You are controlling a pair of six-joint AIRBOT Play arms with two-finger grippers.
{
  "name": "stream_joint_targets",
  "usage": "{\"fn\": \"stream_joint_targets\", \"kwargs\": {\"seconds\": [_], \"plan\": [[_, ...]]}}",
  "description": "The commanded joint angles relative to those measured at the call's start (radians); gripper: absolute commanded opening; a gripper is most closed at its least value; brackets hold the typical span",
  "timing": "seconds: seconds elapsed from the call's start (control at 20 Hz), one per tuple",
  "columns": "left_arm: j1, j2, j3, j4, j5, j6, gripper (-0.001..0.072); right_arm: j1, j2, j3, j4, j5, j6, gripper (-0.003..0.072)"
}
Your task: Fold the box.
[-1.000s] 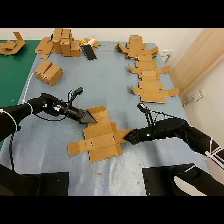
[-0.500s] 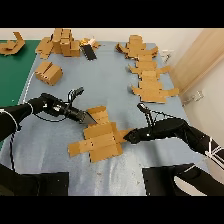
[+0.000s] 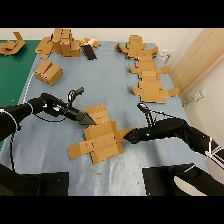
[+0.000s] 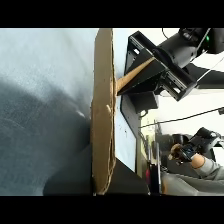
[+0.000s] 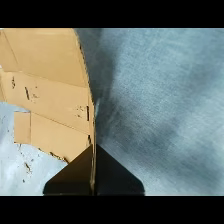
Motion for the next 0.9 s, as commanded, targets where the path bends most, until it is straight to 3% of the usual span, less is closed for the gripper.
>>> {"fn": "stream_joint_targets", "kwargs": {"seconds": [0.0, 0.05, 0.25, 0.35, 0.45, 0.65, 0.85], "plan": [[-0.001, 0.000, 0.001, -0.012, 0.028, 0.026, 0.0013, 0.000, 0.000, 0.000, 0.000, 0.006, 0.003, 0.0189], [-0.001, 0.000, 0.003, -0.011, 0.027, 0.027, 0.0012, 0.000, 0.000, 0.000, -0.016, 0.027, 0.024, 0.0304], [-0.021, 0.069, 0.008, -0.039, 0.032, 0.046, 0.0012, -0.087, 0.001, 0.077, -0.260, 0.078, 0.286, 0.0299], [-0.066, 0.143, 0.008, 0.019, 0.106, 0.077, 0.0012, -0.159, 0.001, 0.153, -0.354, 0.056, 0.373, 0.0298], [-0.120, 0.195, 0.005, 0.031, 0.206, 0.134, 0.0012, -0.222, 0.001, 0.221, -0.367, 0.051, 0.407, 0.0295], [-0.224, 0.188, 0.011, 0.042, 0.291, 0.266, 0.0012, -0.249, 0.001, 0.273, -0.346, 0.078, 0.412, 0.0258], [-0.248, 0.116, 0.022, 0.054, 0.288, 0.279, 0.0013, -0.247, -0.010, 0.273, -0.303, 0.078, 0.411, 0.0258]]}}
